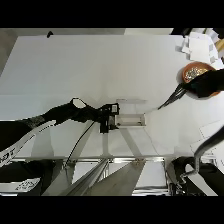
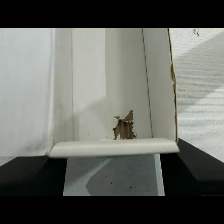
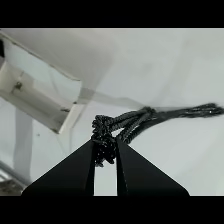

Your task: Fold the box and place the chain.

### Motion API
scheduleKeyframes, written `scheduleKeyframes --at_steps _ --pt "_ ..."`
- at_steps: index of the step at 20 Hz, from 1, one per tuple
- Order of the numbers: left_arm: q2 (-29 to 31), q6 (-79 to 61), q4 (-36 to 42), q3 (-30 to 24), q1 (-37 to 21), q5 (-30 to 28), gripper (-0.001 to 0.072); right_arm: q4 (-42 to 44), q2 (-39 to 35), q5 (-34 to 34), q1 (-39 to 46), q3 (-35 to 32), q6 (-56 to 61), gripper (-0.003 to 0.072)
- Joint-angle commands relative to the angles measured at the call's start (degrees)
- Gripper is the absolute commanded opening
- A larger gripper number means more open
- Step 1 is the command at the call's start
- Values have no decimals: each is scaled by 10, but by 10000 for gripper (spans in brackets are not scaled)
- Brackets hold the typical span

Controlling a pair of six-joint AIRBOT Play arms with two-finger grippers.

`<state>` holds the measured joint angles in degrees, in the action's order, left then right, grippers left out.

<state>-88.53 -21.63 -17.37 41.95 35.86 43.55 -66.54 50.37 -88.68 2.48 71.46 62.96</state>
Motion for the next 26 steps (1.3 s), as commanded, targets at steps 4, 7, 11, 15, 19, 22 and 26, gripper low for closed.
scheduleKeyframes --at_steps 4,7,11,15,19,22,26 --pt "0 0 0 0 0 0 134 3 -27 -8 -62 -32 2 10" --pt "0 0 0 0 0 0 134 24 -27 9 -76 -60 -1 10" --pt "0 0 0 0 0 0 134 56 -27 46 -82 -113 -2 10" --pt "0 0 0 0 0 0 134 92 -27 99 -82 -172 -19 11" --pt "0 0 0 0 0 0 134 114 -27 125 -83 -203 -21 10" --pt "0 0 0 0 0 0 134 153 -26 145 -84 -214 -44 10" --pt "0 0 0 0 0 0 134 162 -2 188 -135 -238 -50 10"
